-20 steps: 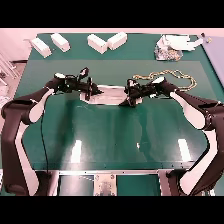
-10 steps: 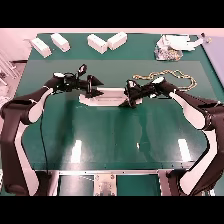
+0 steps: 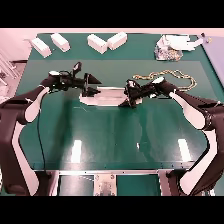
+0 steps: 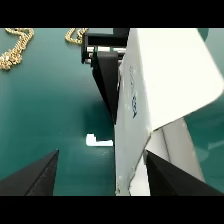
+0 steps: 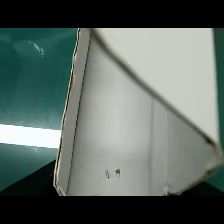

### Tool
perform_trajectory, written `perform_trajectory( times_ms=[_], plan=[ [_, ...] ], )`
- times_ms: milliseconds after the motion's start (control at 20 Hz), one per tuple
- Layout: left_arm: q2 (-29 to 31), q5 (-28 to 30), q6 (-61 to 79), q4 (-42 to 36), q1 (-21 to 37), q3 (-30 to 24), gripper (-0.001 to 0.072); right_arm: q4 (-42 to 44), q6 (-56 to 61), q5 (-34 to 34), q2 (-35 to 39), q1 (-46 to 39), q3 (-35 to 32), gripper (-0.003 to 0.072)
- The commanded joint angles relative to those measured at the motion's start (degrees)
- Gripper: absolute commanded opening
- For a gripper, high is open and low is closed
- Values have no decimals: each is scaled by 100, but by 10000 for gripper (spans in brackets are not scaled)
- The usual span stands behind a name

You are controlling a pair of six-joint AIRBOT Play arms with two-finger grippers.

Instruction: Fold the box and place the chain.

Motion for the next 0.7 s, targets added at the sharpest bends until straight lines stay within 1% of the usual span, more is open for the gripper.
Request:
perform_trajectory(
  times_ms=[0, 150, 250, 300, 350, 400, 450, 500, 650],
  plan=[
    [116, -750, -37, -293, 247, 7, 594, 7, 2, -7, -2, 2, 2, 493],
    [164, -1329, -52, -315, 400, 17, 593, 7, 2, -7, -2, 0, 2, 494],
    [164, -1585, -96, -304, 483, 22, 592, 4, 2, -7, -2, 0, 2, 494],
    [164, -1679, -173, -299, 509, 31, 578, 4, 2, -7, -2, 2, 2, 493],
    [166, -1803, -199, -286, 542, 37, 424, 7, 2, -7, -2, 0, 2, 494],
    [166, -1998, -173, -256, 573, 37, 213, 7, 2, -7, -2, 0, 2, 493],
    [164, -2229, -92, -247, 579, 35, 48, 7, 2, -7, -2, 2, 2, 493],
    [166, -2404, -17, -227, 579, 37, 19, 7, 2, -7, -2, 0, 2, 493],
    [168, -2422, -94, -118, 566, 35, 15, 7, 2, -7, -2, 0, 2, 494]
  ],
)
